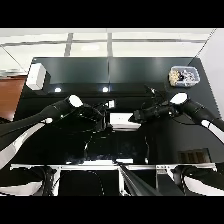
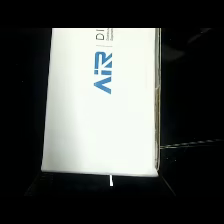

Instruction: Fold the box and place the chain.

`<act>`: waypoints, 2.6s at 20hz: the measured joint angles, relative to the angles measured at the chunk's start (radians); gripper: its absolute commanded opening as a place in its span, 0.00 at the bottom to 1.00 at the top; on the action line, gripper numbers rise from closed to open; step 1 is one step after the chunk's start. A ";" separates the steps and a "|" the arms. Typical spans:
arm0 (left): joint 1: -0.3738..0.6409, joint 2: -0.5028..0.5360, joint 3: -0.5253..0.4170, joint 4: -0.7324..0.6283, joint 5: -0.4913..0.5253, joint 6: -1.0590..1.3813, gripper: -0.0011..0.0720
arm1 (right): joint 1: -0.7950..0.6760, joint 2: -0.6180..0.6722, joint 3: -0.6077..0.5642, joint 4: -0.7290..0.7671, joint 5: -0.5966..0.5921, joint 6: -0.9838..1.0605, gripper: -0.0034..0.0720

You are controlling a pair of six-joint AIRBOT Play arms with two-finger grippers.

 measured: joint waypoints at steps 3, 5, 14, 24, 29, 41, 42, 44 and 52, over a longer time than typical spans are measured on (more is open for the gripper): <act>0.003 0.011 0.001 0.004 0.000 -0.005 0.58 | -0.029 0.027 0.065 -0.063 0.064 -0.003 0.06; 0.006 0.035 0.004 0.009 0.006 -0.008 0.98 | -0.075 0.074 0.130 -0.042 0.146 -0.007 0.06; -0.002 0.226 0.036 0.118 -0.014 -0.154 0.98 | -0.420 0.312 0.242 -0.066 0.296 -0.010 0.06; -0.075 -0.095 0.378 0.087 -0.096 -0.502 0.98 | -0.466 0.338 0.244 -0.105 0.277 -0.011 0.06; -0.101 -0.172 0.442 0.095 -0.196 -0.559 0.98 | -0.467 0.338 0.244 -0.140 0.264 -0.012 0.06; -0.180 -0.193 0.541 0.295 -0.276 -0.580 0.98 | -0.467 0.338 0.244 -0.156 0.253 -0.012 0.06; -0.185 -0.193 0.544 0.309 -0.287 -0.581 0.98 | -0.467 0.338 0.244 -0.158 0.253 -0.012 0.07; -0.196 -0.194 0.546 0.338 -0.289 -0.586 0.98 | -0.467 0.338 0.244 -0.158 0.254 -0.012 0.06; -0.242 -0.196 0.550 0.472 -0.311 -0.623 0.98 | -0.467 0.338 0.244 -0.158 0.254 -0.012 0.07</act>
